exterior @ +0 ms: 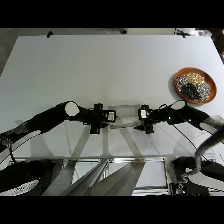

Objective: Fold the box and place the chain.

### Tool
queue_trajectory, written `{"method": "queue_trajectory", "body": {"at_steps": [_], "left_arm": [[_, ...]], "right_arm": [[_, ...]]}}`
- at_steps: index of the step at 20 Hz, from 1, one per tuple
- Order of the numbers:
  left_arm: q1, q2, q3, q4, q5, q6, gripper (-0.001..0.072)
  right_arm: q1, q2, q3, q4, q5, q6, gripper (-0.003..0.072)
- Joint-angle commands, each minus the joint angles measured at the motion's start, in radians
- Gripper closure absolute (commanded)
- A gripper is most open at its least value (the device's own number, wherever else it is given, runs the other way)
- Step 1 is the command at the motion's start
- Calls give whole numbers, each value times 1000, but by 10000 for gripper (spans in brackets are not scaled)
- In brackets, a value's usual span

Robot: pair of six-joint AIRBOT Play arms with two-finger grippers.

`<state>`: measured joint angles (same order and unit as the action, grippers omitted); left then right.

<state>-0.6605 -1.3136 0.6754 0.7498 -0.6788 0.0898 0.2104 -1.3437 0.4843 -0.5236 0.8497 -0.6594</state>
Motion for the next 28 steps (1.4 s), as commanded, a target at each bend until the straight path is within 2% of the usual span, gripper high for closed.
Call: {"method": "queue_trajectory", "body": {"at_steps": [1,4,5,6,12,15,16,17,21,23,26,28], "left_arm": [[-17,0,0,-33,-21,27,462],[-26,0,0,-39,-11,27,463],[-28,0,0,-40,-8,26,483],[-31,0,0,-43,-5,26,561],[-33,-1,0,-183,55,26,575],[-33,-8,0,-193,53,26,533],[-33,-17,0,-193,50,25,424],[-33,-25,0,-196,50,14,363],[-33,-25,0,-200,37,10,362],[-29,-2,0,-195,34,-85,390],[11,74,0,-132,-35,-303,580],[55,146,0,-92,-99,-407,582]], "right_arm": [[0,0,0,0,-1,0,303],[0,0,0,0,-1,0,303],[0,0,0,0,-1,0,303],[0,0,0,0,-1,0,303],[0,0,0,0,-1,0,303],[0,0,0,0,-1,0,303],[0,0,0,0,-1,0,303],[0,0,0,0,-1,0,303],[0,0,0,0,-1,0,303],[0,0,0,0,-1,0,303],[0,0,0,0,-1,0,303],[0,0,0,0,-1,0,303]]}}
